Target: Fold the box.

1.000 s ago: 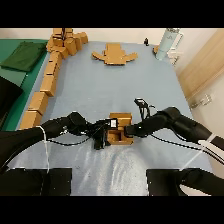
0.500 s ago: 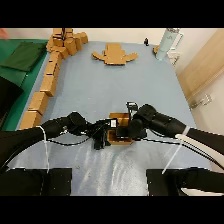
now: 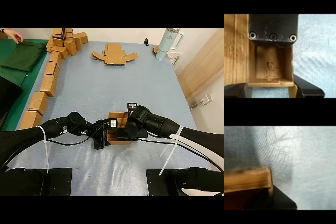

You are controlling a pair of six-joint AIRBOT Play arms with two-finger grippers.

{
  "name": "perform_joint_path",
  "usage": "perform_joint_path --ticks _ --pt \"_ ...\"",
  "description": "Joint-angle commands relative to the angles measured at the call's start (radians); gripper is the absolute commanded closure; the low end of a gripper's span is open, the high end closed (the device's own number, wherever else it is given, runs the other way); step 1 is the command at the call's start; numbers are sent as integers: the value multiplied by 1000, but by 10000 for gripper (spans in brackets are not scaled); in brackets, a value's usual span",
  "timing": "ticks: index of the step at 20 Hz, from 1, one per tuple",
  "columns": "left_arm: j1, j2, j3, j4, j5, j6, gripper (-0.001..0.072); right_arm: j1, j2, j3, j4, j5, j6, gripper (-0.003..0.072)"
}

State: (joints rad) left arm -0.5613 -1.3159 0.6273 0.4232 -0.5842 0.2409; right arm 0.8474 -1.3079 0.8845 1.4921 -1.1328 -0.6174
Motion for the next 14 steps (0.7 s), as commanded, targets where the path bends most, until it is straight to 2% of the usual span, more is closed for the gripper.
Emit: perform_joint_path --ticks 1,2,8,9,11,14 --pt "0 0 1 0 0 2 244 2 3 2 -8 -3 -9 353" --pt "0 0 1 0 0 2 244 2 5 2 -4 -8 -9 254" --pt "0 0 1 0 0 2 244 0 9 2 -13 -29 2 254" --pt "0 0 1 0 0 2 244 0 9 2 -14 -27 8 262" --pt "0 0 1 0 0 2 244 0 8 1 -14 -26 8 333" --pt "0 0 1 0 0 2 244 0 -7 1 -14 -26 8 333"
